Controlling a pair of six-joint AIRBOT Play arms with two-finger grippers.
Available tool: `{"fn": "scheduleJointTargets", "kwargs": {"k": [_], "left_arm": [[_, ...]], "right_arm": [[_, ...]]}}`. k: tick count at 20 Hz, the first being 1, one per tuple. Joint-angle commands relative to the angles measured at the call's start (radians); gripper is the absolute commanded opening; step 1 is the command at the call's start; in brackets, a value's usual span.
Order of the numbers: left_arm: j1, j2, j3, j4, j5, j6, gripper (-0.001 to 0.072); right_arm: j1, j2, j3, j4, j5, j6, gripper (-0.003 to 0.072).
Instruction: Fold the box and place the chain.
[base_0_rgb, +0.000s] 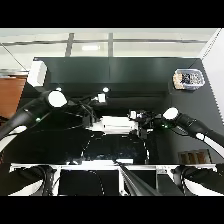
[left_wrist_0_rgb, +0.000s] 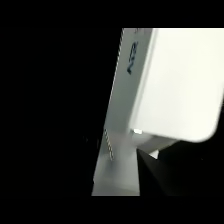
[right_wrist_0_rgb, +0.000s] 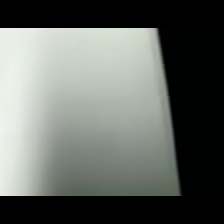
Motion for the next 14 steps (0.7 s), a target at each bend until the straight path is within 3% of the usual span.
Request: {"fn": "scheduleJointTargets", "kwargs": {"k": [1,2,3,5,7,9,11,14], "left_arm": [[0.056,0.066,0.000,0.098,-0.257,-0.305,0.0143],[0.062,0.061,-0.003,0.074,-0.331,-0.330,0.0025],[0.061,0.059,-0.015,0.003,-0.384,-0.330,0.0024],[0.060,0.058,-0.070,-0.221,-0.369,-0.314,0.0024],[0.060,0.058,-0.154,-0.494,-0.245,-0.205,0.0024],[0.060,0.056,-0.210,-0.673,-0.093,-0.088,0.0025],[0.060,0.048,-0.232,-0.784,0.063,0.006,0.0025],[0.061,0.016,-0.230,-0.875,0.190,0.108,0.0025]], "right_arm": [[0.001,-0.001,0.000,-0.002,0.001,-0.001,0.0056],[0.001,-0.001,0.000,-0.001,0.001,-0.001,0.0057],[0.001,-0.001,0.000,-0.001,0.000,-0.001,0.0057],[0.001,-0.001,0.000,-0.001,0.000,0.000,0.0056],[0.001,-0.001,0.000,-0.001,0.000,0.000,0.0056],[0.001,-0.001,0.000,-0.001,0.000,0.000,0.0056],[0.001,-0.001,0.000,-0.001,0.000,0.000,0.0056],[0.001,-0.001,0.000,0.000,0.000,0.000,0.0056]]}}
